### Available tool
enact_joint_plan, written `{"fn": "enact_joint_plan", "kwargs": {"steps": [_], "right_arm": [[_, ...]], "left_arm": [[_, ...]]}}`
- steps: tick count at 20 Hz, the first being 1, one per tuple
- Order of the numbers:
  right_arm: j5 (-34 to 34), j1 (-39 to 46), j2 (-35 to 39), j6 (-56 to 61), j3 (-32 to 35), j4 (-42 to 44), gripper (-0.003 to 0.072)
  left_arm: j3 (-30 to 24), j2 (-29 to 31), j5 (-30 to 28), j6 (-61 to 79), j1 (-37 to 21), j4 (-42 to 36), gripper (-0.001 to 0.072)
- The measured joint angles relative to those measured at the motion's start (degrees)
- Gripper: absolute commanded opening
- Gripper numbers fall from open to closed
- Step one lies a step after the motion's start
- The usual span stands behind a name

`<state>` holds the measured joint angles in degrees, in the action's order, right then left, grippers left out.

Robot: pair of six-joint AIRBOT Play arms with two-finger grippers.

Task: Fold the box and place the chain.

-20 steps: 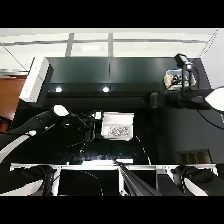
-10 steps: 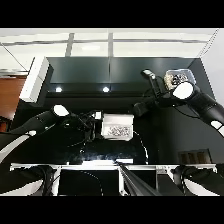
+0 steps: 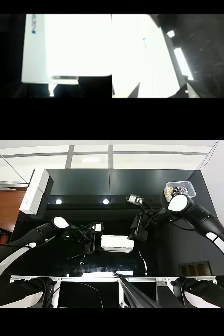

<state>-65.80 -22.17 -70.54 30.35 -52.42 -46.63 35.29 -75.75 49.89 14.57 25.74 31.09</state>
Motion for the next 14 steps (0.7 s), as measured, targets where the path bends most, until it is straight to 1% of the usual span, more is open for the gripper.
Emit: {"fn": "enact_joint_plan", "kwargs": {"steps": [5, 9, 14], "right_arm": [[3.3, -2.3, 0.0, -1.8, 1.3, -0.9, 0.0719], [1.9, -3.0, 0.5, -2.1, 1.6, -1.2, 0.0719], [-0.1, -3.7, 3.1, 1.9, 2.0, -1.2, 0.0719]], "left_arm": [[0.0, 0.0, 0.0, 0.0, 0.0, 0.0, 0.0389], [0.0, 0.0, 0.0, 0.0, 0.0, 0.0, 0.0388], [0.0, 0.0, 0.0, 0.0, 0.0, 0.0, 0.0389]]}}
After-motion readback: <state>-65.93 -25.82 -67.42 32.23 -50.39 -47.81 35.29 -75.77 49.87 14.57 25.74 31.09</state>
